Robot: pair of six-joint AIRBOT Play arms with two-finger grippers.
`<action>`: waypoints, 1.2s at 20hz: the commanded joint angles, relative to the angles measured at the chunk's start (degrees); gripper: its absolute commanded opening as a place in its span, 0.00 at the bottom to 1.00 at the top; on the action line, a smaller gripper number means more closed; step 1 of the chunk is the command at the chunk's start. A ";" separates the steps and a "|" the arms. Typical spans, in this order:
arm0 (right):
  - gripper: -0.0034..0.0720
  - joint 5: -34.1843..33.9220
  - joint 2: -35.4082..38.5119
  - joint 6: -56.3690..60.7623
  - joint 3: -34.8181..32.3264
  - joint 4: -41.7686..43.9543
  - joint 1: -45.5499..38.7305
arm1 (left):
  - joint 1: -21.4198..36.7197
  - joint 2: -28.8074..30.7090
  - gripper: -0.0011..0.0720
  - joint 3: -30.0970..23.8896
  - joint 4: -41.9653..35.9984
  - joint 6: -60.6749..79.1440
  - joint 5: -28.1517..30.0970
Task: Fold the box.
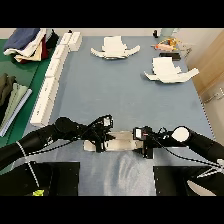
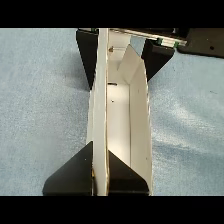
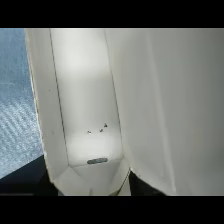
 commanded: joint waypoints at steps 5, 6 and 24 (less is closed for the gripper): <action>0.72 -0.13 0.00 0.04 0.02 -0.11 0.00 | 0.04 -0.04 0.04 0.00 0.00 0.00 0.02; 0.72 -0.13 0.00 0.04 0.02 -0.11 0.02 | 0.04 -0.04 0.04 0.00 0.00 0.00 0.02; 0.72 -0.13 0.00 0.04 0.02 -0.11 0.00 | 0.15 -0.04 0.50 0.00 -0.02 -0.37 -1.05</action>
